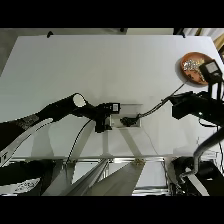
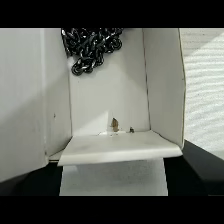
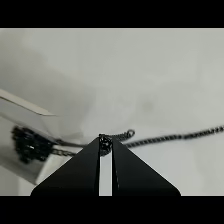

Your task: Fold the box and place the chain.

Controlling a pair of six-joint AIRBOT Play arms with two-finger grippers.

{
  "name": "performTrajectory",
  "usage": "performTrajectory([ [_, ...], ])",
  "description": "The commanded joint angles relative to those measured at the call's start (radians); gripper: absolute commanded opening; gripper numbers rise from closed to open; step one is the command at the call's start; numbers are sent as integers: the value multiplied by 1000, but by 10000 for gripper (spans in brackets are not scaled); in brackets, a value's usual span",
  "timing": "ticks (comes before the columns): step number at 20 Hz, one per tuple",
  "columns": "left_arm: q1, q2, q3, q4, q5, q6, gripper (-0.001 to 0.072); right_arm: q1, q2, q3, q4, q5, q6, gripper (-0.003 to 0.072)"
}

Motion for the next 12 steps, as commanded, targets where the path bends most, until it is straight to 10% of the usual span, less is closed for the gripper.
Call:
performTrajectory([
  [1,0,1,1,0,0,0,10,0,89,1,216,-7,-87,16],
  [12,0,1,1,0,0,0,10,91,9,1,565,-3,-468,16],
])
